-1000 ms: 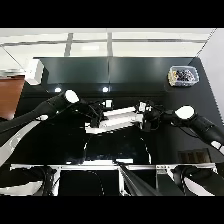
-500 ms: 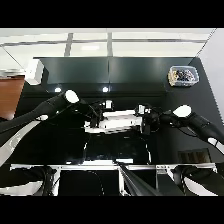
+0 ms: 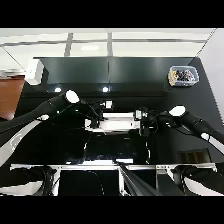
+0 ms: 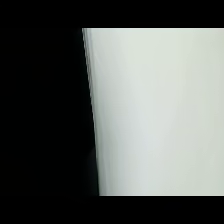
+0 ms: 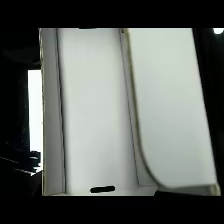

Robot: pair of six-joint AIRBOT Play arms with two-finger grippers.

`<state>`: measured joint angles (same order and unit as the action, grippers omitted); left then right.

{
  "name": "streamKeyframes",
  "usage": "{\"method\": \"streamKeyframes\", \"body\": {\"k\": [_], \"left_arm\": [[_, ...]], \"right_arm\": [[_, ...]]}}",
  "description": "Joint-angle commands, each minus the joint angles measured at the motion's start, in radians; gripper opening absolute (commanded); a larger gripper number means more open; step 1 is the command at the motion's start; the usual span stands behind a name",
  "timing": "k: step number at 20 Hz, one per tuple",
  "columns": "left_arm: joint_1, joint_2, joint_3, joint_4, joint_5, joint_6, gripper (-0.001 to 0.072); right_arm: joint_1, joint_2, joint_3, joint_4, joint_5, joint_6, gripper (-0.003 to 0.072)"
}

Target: Fold the box and place the chain.

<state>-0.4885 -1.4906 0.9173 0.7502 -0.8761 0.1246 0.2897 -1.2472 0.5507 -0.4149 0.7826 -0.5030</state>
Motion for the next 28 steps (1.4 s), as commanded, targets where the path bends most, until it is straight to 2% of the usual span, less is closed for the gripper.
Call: {"method": "streamKeyframes", "body": {"k": [1, 6, 28], "left_arm": [[0.000, -0.001, 0.001, 0.001, 0.003, -0.001, 0.0026], [0.000, -0.001, 0.001, 0.001, 0.002, -0.001, 0.0025], [0.000, 0.000, 0.001, 0.001, 0.000, -0.001, 0.0026]], "right_arm": [[0.025, -0.021, 0.000, 0.003, 0.000, -0.018, 0.0702], [0.034, -0.025, 0.003, 0.002, -0.032, 0.018, 0.0702], [0.051, -0.040, 0.022, -0.126, -0.040, 0.167, 0.0702]]}}
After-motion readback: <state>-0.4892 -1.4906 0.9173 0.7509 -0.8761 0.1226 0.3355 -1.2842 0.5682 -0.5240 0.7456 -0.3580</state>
